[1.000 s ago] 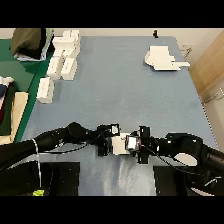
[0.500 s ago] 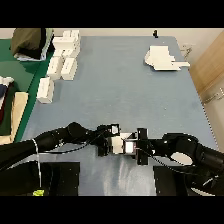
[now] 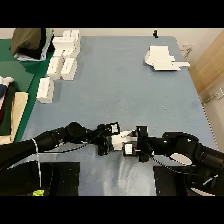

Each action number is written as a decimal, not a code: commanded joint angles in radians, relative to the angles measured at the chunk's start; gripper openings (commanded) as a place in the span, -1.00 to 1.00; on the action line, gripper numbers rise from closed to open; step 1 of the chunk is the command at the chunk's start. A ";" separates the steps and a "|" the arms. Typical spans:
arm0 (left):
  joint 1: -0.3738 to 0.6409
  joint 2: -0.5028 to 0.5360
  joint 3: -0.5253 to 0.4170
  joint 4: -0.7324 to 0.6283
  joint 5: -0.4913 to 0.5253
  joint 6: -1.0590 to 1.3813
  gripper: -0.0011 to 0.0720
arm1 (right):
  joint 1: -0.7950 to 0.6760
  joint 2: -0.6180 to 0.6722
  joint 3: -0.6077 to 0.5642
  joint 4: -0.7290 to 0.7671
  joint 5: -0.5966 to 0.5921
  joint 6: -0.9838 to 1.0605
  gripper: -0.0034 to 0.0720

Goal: Fold the box.

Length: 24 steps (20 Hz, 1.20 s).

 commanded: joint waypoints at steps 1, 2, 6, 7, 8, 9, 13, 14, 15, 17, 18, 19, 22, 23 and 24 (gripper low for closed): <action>-0.001 0.000 0.000 0.002 -0.005 0.004 0.30 | 0.000 0.022 0.003 -0.005 -0.019 0.000 0.48; -0.001 0.000 0.000 0.002 -0.005 0.004 0.30 | 0.000 0.031 0.003 -0.008 -0.026 0.000 0.48; -0.001 0.000 0.000 0.002 -0.005 0.004 0.30 | 0.000 0.058 0.003 -0.040 -0.063 0.000 0.48; -0.001 0.000 0.000 0.002 -0.005 0.004 0.30 | 0.000 0.060 0.004 -0.052 -0.069 0.000 0.48; -0.001 0.000 0.000 0.002 -0.005 0.004 0.30 | 0.000 0.060 0.003 -0.060 -0.075 0.000 0.48; -0.001 0.000 0.000 0.002 -0.005 0.004 0.30 | 0.000 0.060 0.003 -0.068 -0.082 0.000 0.48; -0.001 0.000 0.000 0.002 -0.005 0.004 0.30 | -0.001 0.056 0.005 -0.110 -0.111 0.002 0.45; -0.001 0.000 0.000 0.002 -0.005 0.004 0.30 | -0.001 0.056 0.007 -0.112 -0.113 0.002 0.45; -0.001 0.000 0.000 0.002 -0.005 0.004 0.30 | -0.001 0.056 0.010 -0.113 -0.113 0.002 0.45; -0.001 0.000 0.000 0.002 -0.005 0.004 0.30 | -0.001 0.056 0.016 -0.120 -0.115 0.002 0.45; -0.001 0.000 0.000 0.002 -0.005 0.004 0.30 | -0.001 0.056 0.019 -0.120 -0.116 0.003 0.45; -0.001 0.000 0.000 0.002 -0.005 0.004 0.30 | -0.001 0.056 0.020 -0.120 -0.116 0.003 0.45; -0.001 0.000 0.000 0.002 -0.005 0.004 0.30 | -0.001 0.044 0.020 -0.119 -0.108 0.004 0.40; -0.001 0.000 0.000 0.002 -0.005 0.004 0.30 | -0.001 0.033 0.019 -0.115 -0.102 0.004 0.22; -0.001 0.000 0.000 0.002 -0.005 0.004 0.30 | -0.001 0.018 0.020 -0.106 -0.099 0.004 0.19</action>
